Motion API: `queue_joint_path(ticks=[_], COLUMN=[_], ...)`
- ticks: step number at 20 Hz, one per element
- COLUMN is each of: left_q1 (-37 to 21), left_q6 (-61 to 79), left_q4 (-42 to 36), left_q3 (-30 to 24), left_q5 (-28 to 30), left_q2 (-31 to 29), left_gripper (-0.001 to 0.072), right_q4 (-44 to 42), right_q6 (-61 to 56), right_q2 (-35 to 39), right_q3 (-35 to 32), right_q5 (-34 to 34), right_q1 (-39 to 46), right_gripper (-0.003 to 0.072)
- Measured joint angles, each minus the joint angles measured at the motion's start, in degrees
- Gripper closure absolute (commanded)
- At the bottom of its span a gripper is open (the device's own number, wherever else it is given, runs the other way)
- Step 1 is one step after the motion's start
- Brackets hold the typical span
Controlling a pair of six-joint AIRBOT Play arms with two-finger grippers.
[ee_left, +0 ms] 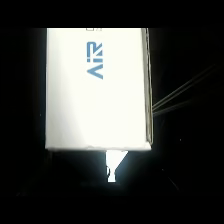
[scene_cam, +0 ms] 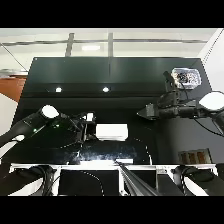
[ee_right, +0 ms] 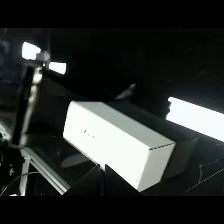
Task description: Fold the box and place the chain.
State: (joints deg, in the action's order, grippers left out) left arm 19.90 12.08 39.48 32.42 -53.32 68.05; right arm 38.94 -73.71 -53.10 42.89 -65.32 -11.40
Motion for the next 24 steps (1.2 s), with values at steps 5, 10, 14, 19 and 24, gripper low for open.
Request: queue_joint_path(ticks=[5, 10, 14, 19, 24], left_q1=[-1.73, 3.28, 9.84, 13.92, 15.10], left_q6=[-12.44, -20.28, -22.23, -22.93, -23.02], left_q4=[4.98, 6.16, 6.32, 5.49, 5.11], left_q3=[2.49, 6.95, 8.24, 8.63, 8.68], left_q5=[-3.13, -3.76, 2.38, 5.66, 6.36], left_q2=[-5.88, -7.21, -5.14, -1.84, -0.13], left_gripper=[-0.0009, -0.0008, -0.0003, -0.0003, -0.0003], right_q4=[0.61, 1.55, 1.92, 2.91, 3.23], right_q6=[0.02, 0.02, 0.02, -0.48, -0.92], right_q2=[1.25, 1.49, 1.49, 1.49, 1.51], right_q3=[0.00, 0.00, 0.00, 0.00, 0.00], right_q5=[0.22, 1.25, 1.44, 3.43, 5.46], right_q1=[1.73, 2.08, 2.10, 2.10, 2.10], right_gripper=[0.0640, 0.0639, 0.0640, 0.0640, 0.0640])
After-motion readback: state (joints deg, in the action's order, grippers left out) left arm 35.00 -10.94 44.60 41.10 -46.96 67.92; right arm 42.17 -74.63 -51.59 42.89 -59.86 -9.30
